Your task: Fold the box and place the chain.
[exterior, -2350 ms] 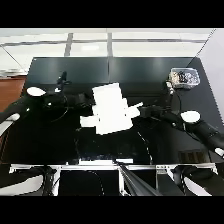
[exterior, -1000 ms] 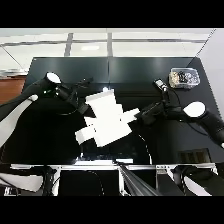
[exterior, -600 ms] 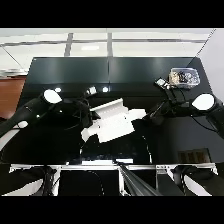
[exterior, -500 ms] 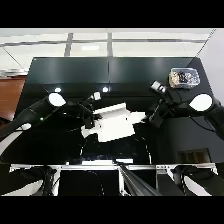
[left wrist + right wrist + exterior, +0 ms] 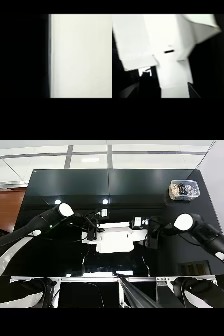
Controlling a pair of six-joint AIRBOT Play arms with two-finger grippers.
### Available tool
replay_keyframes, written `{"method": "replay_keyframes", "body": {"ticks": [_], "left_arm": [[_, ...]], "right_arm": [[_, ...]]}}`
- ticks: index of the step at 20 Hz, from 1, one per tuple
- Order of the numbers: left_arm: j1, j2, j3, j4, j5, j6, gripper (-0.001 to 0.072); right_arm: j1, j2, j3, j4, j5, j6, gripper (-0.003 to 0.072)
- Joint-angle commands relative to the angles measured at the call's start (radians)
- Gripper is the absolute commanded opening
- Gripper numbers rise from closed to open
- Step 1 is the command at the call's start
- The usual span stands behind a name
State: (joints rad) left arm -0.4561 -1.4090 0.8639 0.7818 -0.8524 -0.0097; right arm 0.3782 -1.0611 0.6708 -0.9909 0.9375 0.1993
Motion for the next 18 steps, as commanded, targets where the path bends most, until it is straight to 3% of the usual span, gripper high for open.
{"method": "replay_keyframes", "body": {"ticks": [1,6,12,18], "left_arm": [[-0.001,-0.006,0.008,0.003,-0.014,0.006,0.0028],[-0.001,-0.006,0.008,0.003,-0.015,0.006,0.0028],[-0.002,-0.006,0.008,0.003,-0.016,0.006,0.0029],[-0.002,-0.006,0.008,0.003,-0.016,0.006,0.0028]], "right_arm": [[0.056,-0.042,-0.030,-0.004,-0.029,-0.043,0.0708],[0.102,-0.066,-0.068,0.005,-0.026,-0.101,0.0708],[0.145,-0.069,-0.089,0.179,-0.187,-0.103,0.0708],[0.145,-0.068,-0.089,0.194,-0.211,-0.103,0.0708]]}}
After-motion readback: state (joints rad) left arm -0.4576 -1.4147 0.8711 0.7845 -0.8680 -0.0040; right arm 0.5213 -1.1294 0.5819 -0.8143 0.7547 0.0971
